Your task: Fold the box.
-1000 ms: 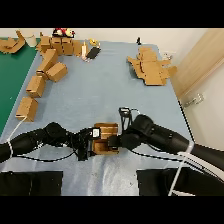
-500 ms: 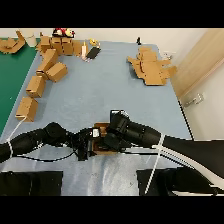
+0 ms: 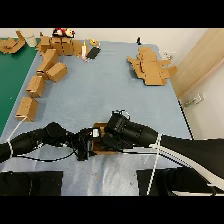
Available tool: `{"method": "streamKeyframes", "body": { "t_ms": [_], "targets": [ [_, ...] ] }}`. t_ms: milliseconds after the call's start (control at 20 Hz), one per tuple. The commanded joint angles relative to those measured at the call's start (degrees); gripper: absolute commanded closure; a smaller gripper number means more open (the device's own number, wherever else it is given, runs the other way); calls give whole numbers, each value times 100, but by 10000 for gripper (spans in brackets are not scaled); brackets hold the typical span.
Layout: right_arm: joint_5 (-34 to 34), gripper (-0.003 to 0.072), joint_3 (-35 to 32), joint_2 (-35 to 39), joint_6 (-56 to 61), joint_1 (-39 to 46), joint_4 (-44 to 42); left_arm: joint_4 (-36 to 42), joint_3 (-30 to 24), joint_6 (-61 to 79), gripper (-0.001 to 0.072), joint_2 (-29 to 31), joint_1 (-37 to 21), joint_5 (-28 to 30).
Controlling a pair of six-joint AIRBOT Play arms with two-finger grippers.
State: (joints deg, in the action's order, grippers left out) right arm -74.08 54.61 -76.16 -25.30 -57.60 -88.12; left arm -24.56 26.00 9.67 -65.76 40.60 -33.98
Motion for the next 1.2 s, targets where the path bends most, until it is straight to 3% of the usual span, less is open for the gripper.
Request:
{"method": "streamKeyframes", "body": {
  "t_ms": [0, 150, 200, 300, 500, 750, 850, 950, 1000, 1150],
  "targets": [
    [9, 684, 2, -9, 0, -4, 26, 11, 2, -7, 115, 2, 2, -2],
    [9, 659, 9, -2, -179, -4, 4, 11, 2, -7, 115, 2, 2, -2],
    [-11, 521, 9, 20, -177, -4, -17, 11, 2, -7, 115, 2, 2, -2],
    [-234, 369, 11, 98, -173, -2, -39, 13, 2, -7, 115, 2, 2, -2],
    [-363, 329, 13, 535, -13, -2, -127, 13, 2, -7, 116, 2, 2, -2],
    [-389, 345, 13, 1231, 37, 2, -13, 11, 2, -7, 115, 2, 2, -2],
    [-184, 458, 13, 1591, 37, 4, 101, 11, 2, -9, 116, 2, 2, -2],
    [-420, 500, -59, 1943, 37, 90, 398, 11, 2, -7, 116, 2, 2, -2],
    [-601, 656, -142, 2083, -31, 181, 476, 11, 2, -7, 115, 2, 2, -2],
    [-850, 686, -640, 2450, -916, 949, 634, 13, 2, -7, 115, 2, 2, -2]
  ]
}}
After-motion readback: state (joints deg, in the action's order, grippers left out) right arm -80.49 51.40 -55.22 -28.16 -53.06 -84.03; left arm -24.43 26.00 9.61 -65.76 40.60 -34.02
